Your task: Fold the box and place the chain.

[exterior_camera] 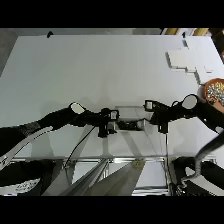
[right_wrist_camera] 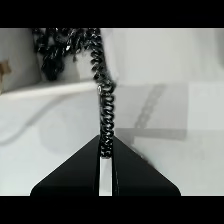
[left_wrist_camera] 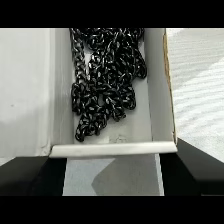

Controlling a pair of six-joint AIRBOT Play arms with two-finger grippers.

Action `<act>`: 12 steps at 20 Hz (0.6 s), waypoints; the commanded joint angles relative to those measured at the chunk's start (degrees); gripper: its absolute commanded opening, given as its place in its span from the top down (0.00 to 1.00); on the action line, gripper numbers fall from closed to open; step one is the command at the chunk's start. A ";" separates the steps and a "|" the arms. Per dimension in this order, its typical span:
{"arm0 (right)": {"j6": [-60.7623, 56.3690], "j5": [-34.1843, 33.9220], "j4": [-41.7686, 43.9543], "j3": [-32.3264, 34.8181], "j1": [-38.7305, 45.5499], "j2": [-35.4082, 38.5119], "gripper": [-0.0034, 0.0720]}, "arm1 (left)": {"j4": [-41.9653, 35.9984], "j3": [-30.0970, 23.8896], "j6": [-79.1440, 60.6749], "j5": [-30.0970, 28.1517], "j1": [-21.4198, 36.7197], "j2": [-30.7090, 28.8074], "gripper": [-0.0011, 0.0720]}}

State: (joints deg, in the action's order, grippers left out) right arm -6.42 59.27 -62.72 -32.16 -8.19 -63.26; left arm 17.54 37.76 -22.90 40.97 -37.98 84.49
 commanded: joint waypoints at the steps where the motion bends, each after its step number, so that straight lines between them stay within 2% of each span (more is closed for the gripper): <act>1: -6.29 4.37 -4.07 0.02 -0.09 6.49 0.93 | 0.02 -0.02 -0.02 0.00 0.02 -0.02 0.86; 4: -6.29 5.79 7.89 0.02 -1.05 13.44 0.93 | 0.02 -0.02 -0.02 0.00 0.02 -0.04 0.86; 7: -6.21 5.33 21.16 0.02 -6.51 16.24 0.93 | 0.02 -0.02 -0.02 0.00 0.02 -0.02 0.86; 9: -6.23 -0.31 25.55 0.02 -12.37 15.61 0.93 | 0.02 -0.02 -0.02 0.00 0.02 -0.02 0.86; 12: -7.72 -13.44 25.79 0.02 -20.87 13.29 0.93 | 0.02 -0.02 -0.02 0.00 0.02 -0.04 0.86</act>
State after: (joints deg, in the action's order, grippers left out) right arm -12.71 56.51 -41.32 -32.14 -22.24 -49.10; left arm 17.54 37.76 -22.90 40.97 -37.98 84.49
